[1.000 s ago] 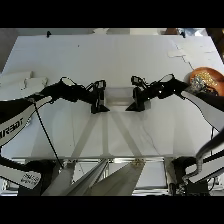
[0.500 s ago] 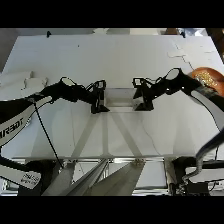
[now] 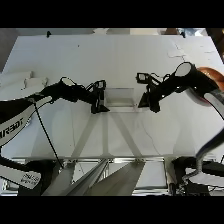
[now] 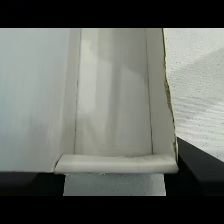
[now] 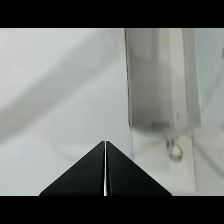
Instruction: Fold the box and place the chain.
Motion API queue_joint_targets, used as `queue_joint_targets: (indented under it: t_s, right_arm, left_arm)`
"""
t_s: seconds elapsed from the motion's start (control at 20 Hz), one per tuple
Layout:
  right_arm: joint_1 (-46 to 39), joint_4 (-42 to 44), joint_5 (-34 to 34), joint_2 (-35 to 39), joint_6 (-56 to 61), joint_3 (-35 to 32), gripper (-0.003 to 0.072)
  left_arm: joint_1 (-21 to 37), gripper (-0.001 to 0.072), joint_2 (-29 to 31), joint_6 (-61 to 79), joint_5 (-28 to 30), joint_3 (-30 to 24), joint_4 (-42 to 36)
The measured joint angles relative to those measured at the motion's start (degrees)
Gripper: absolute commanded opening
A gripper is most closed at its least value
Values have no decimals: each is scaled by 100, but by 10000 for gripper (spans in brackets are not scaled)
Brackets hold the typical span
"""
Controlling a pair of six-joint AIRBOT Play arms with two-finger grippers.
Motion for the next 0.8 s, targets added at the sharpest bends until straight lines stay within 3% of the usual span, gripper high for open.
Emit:
queue_joint_targets:
  t_s: [0.15,0.45,0.6,0.8]
  right_arm:
    - [184,857,-654,7,149,0,4]
    - [612,1617,-2747,-525,839,0,6]
    - [678,1670,-3058,-885,1158,4,8]
    - [702,1641,-2946,-1034,1335,7,9]
  left_arm:
    - [0,486,0,0,2,0,0]
    - [0,486,0,-17,4,0,-2]
    - [0,486,0,-15,0,0,-4]
    - [2,486,0,-11,-9,0,2]
